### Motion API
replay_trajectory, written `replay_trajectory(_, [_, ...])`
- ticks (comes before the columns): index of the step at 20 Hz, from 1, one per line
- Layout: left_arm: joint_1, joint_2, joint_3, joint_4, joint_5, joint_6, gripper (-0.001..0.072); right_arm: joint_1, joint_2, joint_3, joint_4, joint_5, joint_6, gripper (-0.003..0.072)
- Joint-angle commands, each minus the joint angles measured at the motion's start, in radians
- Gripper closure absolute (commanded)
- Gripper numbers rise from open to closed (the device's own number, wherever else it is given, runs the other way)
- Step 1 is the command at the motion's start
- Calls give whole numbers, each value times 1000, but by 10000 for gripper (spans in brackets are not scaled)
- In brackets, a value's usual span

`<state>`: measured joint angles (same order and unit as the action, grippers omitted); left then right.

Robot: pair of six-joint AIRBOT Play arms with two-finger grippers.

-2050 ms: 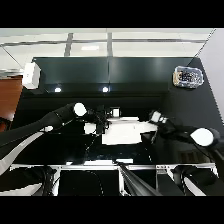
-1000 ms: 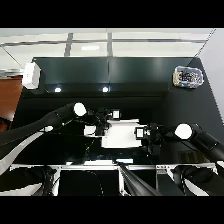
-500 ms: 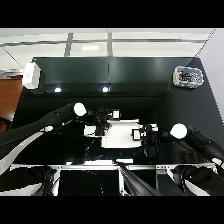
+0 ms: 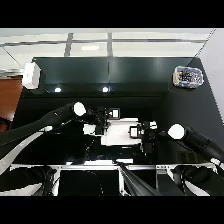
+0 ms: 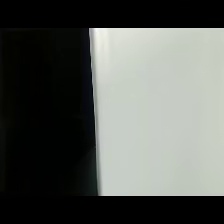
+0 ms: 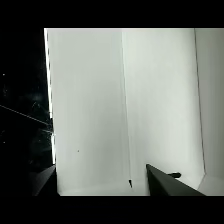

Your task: Fold the box and place the chain.

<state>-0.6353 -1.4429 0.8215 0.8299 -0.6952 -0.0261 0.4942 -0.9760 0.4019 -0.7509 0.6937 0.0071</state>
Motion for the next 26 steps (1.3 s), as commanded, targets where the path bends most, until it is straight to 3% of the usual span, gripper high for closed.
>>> replay_trajectory(1, [-1,0,-1,-3,-16,0,685,-14,42,25,-29,-8,8,56])
replay_trajectory(12, [-1,0,-1,-4,-19,0,685,-135,59,74,-26,7,8,56])
replay_trajectory(14, [-1,0,-1,-4,-19,0,684,-150,54,74,47,26,5,56])
replay_trajectory(21, [-1,0,-1,-4,-19,0,685,-143,-41,72,105,66,-53,56])
replay_trajectory(26, [-1,0,-1,-4,-19,0,685,-143,-116,58,158,84,-206,56])
